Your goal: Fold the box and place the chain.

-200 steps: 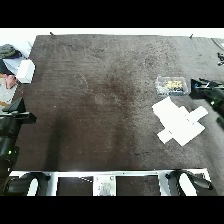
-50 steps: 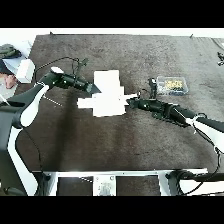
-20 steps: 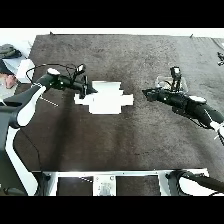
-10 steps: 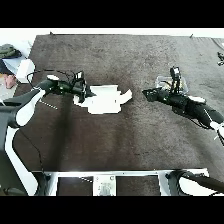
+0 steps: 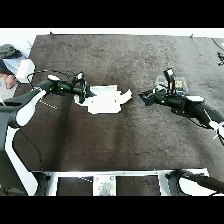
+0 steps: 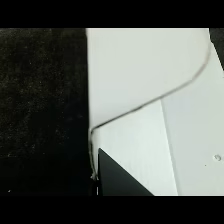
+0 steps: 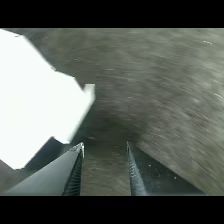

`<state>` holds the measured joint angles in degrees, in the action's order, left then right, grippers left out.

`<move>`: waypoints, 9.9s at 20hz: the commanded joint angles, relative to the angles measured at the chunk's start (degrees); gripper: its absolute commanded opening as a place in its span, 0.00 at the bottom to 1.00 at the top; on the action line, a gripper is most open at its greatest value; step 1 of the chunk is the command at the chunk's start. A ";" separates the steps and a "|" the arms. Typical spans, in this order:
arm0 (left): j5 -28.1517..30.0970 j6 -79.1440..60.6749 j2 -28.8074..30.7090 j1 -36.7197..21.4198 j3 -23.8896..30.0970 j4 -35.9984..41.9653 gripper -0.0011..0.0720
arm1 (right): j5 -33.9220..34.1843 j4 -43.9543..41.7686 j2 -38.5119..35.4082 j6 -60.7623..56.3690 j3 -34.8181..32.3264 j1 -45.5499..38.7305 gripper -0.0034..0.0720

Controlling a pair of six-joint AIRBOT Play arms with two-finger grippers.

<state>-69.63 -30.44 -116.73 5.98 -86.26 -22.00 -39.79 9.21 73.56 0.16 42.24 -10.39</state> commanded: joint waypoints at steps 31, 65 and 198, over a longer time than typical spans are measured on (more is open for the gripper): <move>0.17 -0.04 -0.04 0.04 0.02 -0.02 0.03 | 7.48 38.53 16.04 6.05 19.02 22.82 0.82; 0.17 -0.04 -0.04 0.04 0.00 0.09 0.03 | -6.34 35.65 26.77 10.82 37.22 17.51 0.84; 11.23 18.12 27.71 5.31 24.94 0.26 0.02 | -24.48 26.97 44.30 15.72 50.36 13.64 0.53</move>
<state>-63.90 -16.14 -88.73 7.53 -64.31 -21.91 -64.23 36.18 117.84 15.90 92.58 3.22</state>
